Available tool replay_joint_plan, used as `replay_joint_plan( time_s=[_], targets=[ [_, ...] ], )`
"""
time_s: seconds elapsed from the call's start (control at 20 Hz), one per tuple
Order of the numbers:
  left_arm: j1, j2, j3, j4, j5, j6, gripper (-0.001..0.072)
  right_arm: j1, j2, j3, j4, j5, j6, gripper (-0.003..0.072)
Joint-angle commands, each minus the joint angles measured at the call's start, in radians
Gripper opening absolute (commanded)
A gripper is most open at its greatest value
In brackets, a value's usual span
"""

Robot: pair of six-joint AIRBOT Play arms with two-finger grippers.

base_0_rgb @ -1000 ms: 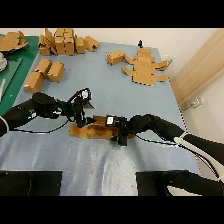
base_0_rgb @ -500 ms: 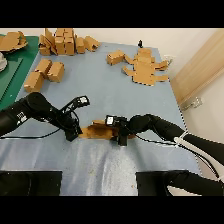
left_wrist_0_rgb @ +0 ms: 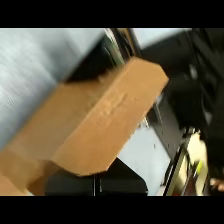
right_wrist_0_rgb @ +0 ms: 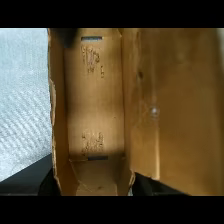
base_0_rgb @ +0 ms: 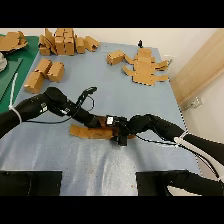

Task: Fold the box.

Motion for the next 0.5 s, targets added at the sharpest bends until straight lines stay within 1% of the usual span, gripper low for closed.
replay_joint_plan(
  time_s=[0.0, 0.15, 0.3, 0.35, 0.45],
  targets=[
    [0.051, -0.126, 0.09, -0.062, 0.026, -0.038, 0.001, 0.0, -0.001, 0.0, 0.0, 0.0, 0.0, 0.0505],
    [0.051, -0.182, 0.111, -0.04, 0.038, -0.107, 0.001, 0.0, -0.001, 0.0, 0.0, 0.0, 0.0, 0.0505],
    [0.029, -0.227, 0.111, 0.079, 0.026, -0.223, 0.001, 0.0, -0.001, 0.0, 0.0, 0.0, 0.0, 0.0505],
    [0.021, -0.233, 0.111, 0.105, 0.024, -0.239, 0.0009, 0.0, -0.001, 0.0, 0.0, 0.0, 0.0, 0.0505],
    [0.018, -0.233, 0.113, 0.107, 0.023, -0.244, 0.0009, 0.0, -0.001, 0.0, 0.0, 0.0, 0.0, 0.0504]
  ],
)
